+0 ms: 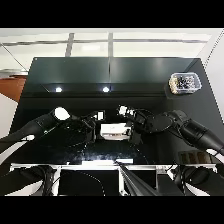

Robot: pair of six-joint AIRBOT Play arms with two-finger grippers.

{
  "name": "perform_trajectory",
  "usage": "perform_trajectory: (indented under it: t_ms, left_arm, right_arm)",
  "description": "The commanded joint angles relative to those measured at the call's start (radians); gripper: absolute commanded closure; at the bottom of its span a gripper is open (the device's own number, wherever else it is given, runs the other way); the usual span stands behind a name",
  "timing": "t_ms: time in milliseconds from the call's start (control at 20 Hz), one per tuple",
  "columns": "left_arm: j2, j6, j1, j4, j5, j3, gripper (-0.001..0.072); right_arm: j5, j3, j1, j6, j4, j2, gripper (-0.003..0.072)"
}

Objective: Fold the box and place the chain.

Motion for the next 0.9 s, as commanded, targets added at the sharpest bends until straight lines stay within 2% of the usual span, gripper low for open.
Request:
perform_trajectory:
  t_ms: [0, 50, 150, 350, 400, 500, 550, 800, 850]
  left_arm:
    - [-0.001, 0.005, 0.0, 0.003, 0.0, 0.0, 0.0635]
    - [-0.001, 0.005, 0.0, 0.003, 0.0, 0.0, 0.0636]
    - [-0.001, 0.005, 0.0, 0.003, 0.0, 0.0, 0.0636]
    - [-0.001, 0.005, 0.0, 0.003, 0.0, 0.0, 0.0635]
    - [-0.001, 0.005, 0.0, 0.003, 0.0, 0.0, 0.0636]
    - [-0.001, 0.005, 0.0, 0.003, 0.0, 0.0, 0.0635]
    - [-0.001, 0.005, 0.0, 0.003, 0.0, 0.0, 0.0636]
    - [-0.001, 0.005, 0.0, 0.003, 0.0, 0.0, 0.0636]
    - [-0.001, 0.005, 0.0, 0.003, 0.0, 0.0, 0.0636]
  right_arm:
    - [-0.002, 0.007, 0.0, 0.003, 0.005, 0.006, 0.0344]
    - [-0.002, 0.007, 0.0, 0.008, 0.005, 0.006, 0.0248]
    - [-0.002, 0.007, 0.0, 0.011, 0.005, 0.006, 0.0246]
    - [-0.006, 0.007, 0.0, 0.011, 0.009, 0.005, 0.0277]
    - [-0.007, 0.007, 0.001, 0.011, 0.009, 0.005, 0.034]
    - [-0.006, 0.006, 0.0, 0.011, 0.008, 0.001, 0.0368]
    - [-0.007, 0.006, 0.001, 0.011, 0.009, -0.003, 0.0427]
    - [-0.022, 0.006, 0.001, 0.011, -0.001, -0.005, 0.0418]
    - [-0.029, 0.006, 0.001, 0.011, -0.003, -0.005, 0.0346]
